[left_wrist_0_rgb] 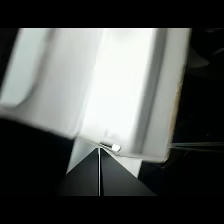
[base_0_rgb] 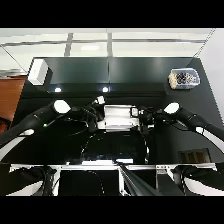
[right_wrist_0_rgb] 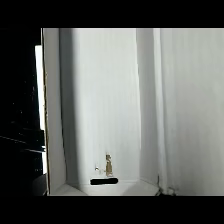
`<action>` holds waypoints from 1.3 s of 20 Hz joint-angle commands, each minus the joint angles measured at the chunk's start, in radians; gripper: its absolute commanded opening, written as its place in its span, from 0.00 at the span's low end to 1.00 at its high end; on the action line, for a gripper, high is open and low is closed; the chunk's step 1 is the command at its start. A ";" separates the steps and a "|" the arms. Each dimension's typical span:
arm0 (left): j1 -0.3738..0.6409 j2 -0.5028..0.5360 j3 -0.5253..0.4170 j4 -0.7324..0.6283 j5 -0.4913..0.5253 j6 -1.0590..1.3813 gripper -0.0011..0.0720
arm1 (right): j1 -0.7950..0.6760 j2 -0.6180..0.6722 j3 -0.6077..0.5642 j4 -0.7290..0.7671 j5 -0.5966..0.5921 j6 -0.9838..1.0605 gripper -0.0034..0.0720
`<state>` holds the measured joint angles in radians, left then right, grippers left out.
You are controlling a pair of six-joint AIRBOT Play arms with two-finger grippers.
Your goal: Fold the box and place the chain.
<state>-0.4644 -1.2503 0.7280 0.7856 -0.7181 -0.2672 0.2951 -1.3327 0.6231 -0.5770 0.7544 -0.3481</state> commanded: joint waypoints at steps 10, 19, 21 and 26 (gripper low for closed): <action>0.552 0.142 -0.082 0.187 -0.282 -1.102 0.05 | 0.000 0.000 0.000 0.000 0.000 0.000 0.36; 0.513 -0.100 -0.157 -0.154 -0.328 -0.915 0.04 | 0.000 0.000 0.000 0.000 0.003 0.001 0.36; 0.443 -0.118 -0.156 -0.163 -0.253 -0.932 0.04 | 0.000 0.000 0.000 0.000 0.003 0.001 0.36; 0.303 -0.222 -0.061 -0.178 -0.272 -0.916 0.05 | 0.000 0.000 0.000 0.000 0.003 0.001 0.36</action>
<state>-0.0864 -1.4158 0.6174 0.6090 -1.0031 -1.1988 0.2955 -1.3327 0.6228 -0.5770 0.7570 -0.3477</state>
